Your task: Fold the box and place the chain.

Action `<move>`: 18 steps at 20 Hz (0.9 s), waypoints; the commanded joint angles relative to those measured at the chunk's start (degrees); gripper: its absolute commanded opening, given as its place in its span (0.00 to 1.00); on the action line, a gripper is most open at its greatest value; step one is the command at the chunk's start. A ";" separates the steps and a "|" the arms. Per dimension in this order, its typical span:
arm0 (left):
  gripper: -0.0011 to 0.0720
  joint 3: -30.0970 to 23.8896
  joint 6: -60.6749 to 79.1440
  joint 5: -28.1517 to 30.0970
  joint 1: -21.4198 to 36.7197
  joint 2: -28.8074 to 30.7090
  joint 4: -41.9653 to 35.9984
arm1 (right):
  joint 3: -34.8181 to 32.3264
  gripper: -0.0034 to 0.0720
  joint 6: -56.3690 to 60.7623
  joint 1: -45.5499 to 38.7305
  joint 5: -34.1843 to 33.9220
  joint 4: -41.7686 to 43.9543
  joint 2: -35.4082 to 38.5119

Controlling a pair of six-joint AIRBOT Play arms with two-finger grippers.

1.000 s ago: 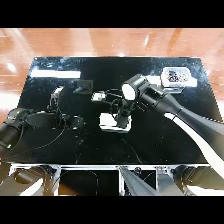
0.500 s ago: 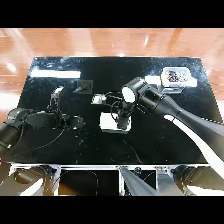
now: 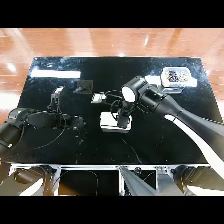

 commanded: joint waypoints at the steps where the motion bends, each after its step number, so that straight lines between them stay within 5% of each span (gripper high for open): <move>1: 0.62 0.00 -0.02 -0.04 0.02 -0.22 -0.04 | 0.11 0.18 0.07 -0.02 0.04 0.22 0.07; 11: 0.62 0.00 -0.02 -0.04 0.02 -0.22 -0.04 | 0.09 0.16 0.09 -0.02 0.44 0.70 0.07; 13: 0.62 0.00 0.00 -0.04 0.02 -0.22 -0.02 | 0.09 0.26 0.35 -0.02 0.94 0.70 0.07; 18: 0.62 0.00 -0.02 -0.04 0.02 -0.22 -0.04 | 0.07 0.25 0.98 -0.02 1.11 0.94 0.07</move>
